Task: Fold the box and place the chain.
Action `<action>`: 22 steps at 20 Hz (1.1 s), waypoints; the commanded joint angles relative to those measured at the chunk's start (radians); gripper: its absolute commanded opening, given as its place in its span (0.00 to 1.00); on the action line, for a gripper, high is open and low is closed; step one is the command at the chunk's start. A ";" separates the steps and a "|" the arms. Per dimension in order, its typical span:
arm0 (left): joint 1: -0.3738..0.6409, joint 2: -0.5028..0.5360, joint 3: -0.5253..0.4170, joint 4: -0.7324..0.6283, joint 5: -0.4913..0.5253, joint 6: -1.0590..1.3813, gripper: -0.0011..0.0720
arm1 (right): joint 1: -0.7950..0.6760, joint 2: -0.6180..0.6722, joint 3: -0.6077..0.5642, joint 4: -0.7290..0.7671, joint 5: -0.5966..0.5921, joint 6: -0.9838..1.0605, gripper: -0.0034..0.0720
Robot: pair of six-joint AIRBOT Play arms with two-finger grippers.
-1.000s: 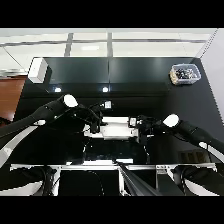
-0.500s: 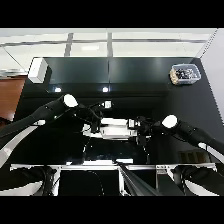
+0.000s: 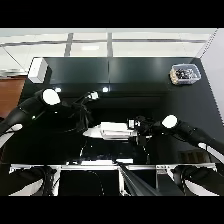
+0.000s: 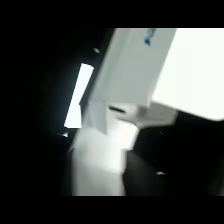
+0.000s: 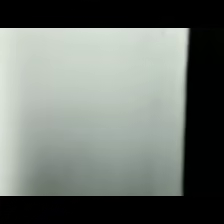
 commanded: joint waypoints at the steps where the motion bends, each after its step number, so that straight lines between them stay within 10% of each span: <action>1: 0.019 0.017 -0.035 -0.142 -0.222 -0.144 0.05 | 0.001 0.000 0.000 -0.006 0.008 -0.003 0.28; 3: -0.001 -0.014 -0.074 -0.360 -0.165 -0.138 0.05 | 0.001 0.000 0.000 -0.005 0.007 -0.003 0.28; 7: -0.043 -0.039 -0.087 -0.618 0.278 -0.069 0.05 | 0.001 0.000 0.000 -0.005 0.005 -0.002 0.28; 10: -0.042 -0.052 -0.090 -0.565 0.540 -0.070 0.05 | 0.001 0.000 0.000 -0.005 0.005 -0.002 0.28; 17: -0.093 -0.225 -0.089 -0.496 0.335 -0.057 0.05 | 0.001 -0.001 0.000 -0.005 0.004 -0.002 0.28; 22: -0.029 -0.092 -0.086 -0.427 0.341 -0.077 0.04 | 0.001 0.000 0.000 -0.005 0.004 -0.002 0.28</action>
